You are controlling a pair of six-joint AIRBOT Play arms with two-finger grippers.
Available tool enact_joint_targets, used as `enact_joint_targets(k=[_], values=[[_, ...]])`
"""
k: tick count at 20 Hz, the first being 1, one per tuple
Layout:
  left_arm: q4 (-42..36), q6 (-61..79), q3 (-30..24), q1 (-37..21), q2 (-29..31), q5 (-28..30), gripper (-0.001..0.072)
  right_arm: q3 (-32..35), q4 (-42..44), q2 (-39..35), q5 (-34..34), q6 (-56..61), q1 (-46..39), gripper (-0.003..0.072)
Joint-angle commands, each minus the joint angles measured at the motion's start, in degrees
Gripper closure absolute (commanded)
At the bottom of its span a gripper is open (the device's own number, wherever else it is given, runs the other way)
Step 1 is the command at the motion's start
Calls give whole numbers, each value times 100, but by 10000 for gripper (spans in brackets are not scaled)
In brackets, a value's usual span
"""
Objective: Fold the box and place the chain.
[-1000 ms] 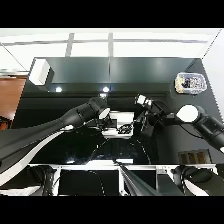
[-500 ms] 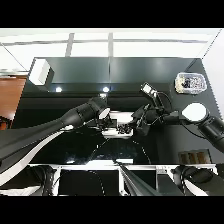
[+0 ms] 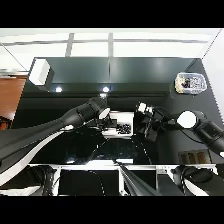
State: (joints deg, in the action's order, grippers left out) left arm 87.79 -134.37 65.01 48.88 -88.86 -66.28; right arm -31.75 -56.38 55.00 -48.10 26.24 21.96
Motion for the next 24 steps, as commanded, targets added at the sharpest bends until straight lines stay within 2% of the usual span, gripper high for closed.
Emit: enact_joint_targets(k=[1,4,10,16,17,19,20,24], values=[[2,0,-2,-7,-2,7,679,258,-33,37,625,-542,44,163],[2,0,-2,-4,-2,7,680,258,-72,37,741,-26,-107,189],[31,42,-2,-7,-42,7,680,258,-83,37,509,2098,-549,189],[-46,15,17,-2,-114,-31,676,258,-63,37,-9,2417,-542,189],[-37,15,46,-2,-107,-46,646,258,-63,37,-13,2422,-542,189],[-13,-90,142,-2,-83,-48,311,258,-63,37,-4,2422,-542,189],[33,-105,192,-2,-37,-39,280,258,-63,37,-4,2424,-542,189],[483,35,256,4,490,66,280,258,-66,37,44,2433,-542,189]])
